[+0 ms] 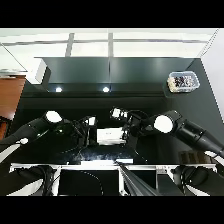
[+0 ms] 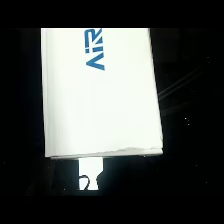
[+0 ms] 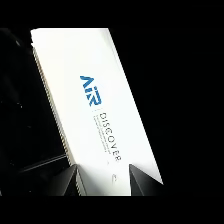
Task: Fold the box and place the chain.
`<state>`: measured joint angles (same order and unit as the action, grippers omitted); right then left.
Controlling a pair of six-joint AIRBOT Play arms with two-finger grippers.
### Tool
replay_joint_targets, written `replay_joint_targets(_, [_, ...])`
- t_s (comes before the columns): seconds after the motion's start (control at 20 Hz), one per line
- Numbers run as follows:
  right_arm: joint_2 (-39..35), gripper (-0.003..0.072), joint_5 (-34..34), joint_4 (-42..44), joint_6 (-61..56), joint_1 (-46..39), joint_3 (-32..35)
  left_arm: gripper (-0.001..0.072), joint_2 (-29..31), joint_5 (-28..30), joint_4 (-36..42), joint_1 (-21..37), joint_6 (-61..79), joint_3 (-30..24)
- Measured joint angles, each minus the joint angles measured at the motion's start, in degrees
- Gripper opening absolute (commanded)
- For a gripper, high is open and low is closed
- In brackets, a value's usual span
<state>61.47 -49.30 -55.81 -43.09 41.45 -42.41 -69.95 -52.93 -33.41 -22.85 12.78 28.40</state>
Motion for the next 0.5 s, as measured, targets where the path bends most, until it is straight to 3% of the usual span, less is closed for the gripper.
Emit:
replay_joint_targets(0.15, [-1.07, 0.0380, -2.34, -0.02, -4.66, -0.50, -0.46, 0.0409, 0.00, 0.00, 0.00, 0.00, 0.02, 0.00])
replay_joint_targets(0.2, [-1.38, 0.0331, -3.80, 0.15, -7.67, -1.22, -0.81, 0.0409, 0.00, 0.00, 0.00, 0.00, 0.02, 0.00])
replay_joint_targets(0.25, [-1.62, 0.0070, -5.35, 0.92, -10.88, -2.23, -1.09, 0.0408, 0.00, 0.00, 0.00, 0.00, 0.04, 0.00])
replay_joint_targets(0.3, [-1.77, 0.0012, -7.23, 2.12, -14.75, -3.63, -1.25, 0.0409, 0.00, 0.00, 0.00, 0.00, 0.04, 0.00])
replay_joint_targets(0.5, [-1.92, 0.0006, -11.98, 8.92, -25.90, -10.45, -0.70, 0.0408, 0.00, 0.00, 0.00, 0.00, 0.11, 0.00])
